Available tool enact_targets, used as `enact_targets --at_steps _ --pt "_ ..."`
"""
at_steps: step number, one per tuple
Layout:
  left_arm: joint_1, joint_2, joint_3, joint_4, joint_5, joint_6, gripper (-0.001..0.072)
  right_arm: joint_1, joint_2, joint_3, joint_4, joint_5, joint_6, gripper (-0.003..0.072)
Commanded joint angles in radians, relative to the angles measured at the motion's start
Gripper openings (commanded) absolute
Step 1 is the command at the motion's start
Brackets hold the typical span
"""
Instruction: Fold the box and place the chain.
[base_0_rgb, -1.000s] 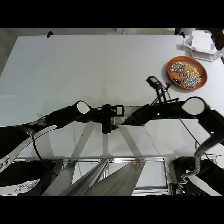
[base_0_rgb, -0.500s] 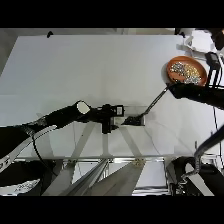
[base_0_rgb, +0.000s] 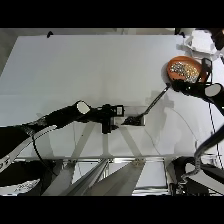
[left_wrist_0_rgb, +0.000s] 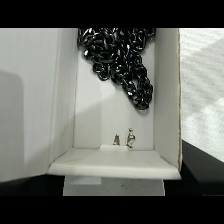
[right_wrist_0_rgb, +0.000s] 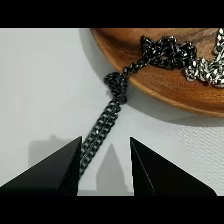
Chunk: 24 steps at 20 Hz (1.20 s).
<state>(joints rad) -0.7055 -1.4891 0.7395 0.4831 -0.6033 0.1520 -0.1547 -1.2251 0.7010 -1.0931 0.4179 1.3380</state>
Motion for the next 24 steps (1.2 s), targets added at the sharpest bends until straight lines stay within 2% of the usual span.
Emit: enact_targets --at_steps 1,4,9,11,14,22,23,24 --pt "0.000 0.001 0.000 0.000 0.000 0.000 0.0205 0.035 -0.099 0.025 -0.013 -0.097 0.014 0.0337" --pt "0.000 0.001 0.000 0.000 0.000 0.000 0.0205 0.039 -0.160 0.081 -0.013 -0.059 0.063 0.0297" --pt "0.000 0.000 0.000 0.000 0.000 0.000 0.0205 0.039 -0.184 0.083 -0.024 -0.067 0.113 0.0295" --pt "0.000 0.001 0.000 0.000 0.000 0.000 0.0205 0.039 -0.193 0.083 -0.074 -0.070 0.205 0.0295" --pt "0.000 0.001 0.000 0.000 0.000 0.000 0.0205 0.039 -0.222 0.083 -0.130 -0.117 0.255 0.0294" --pt "0.000 0.001 0.000 0.000 0.000 0.000 0.0205 0.067 -0.245 0.083 -0.130 -0.192 0.262 0.0291" --pt "0.000 0.001 0.000 0.000 0.000 0.000 0.0205 0.077 -0.251 0.083 -0.129 -0.206 0.263 0.0256" --pt "0.000 0.001 0.000 0.000 0.000 0.000 0.0205 0.087 -0.256 0.083 -0.130 -0.221 0.263 0.0183"
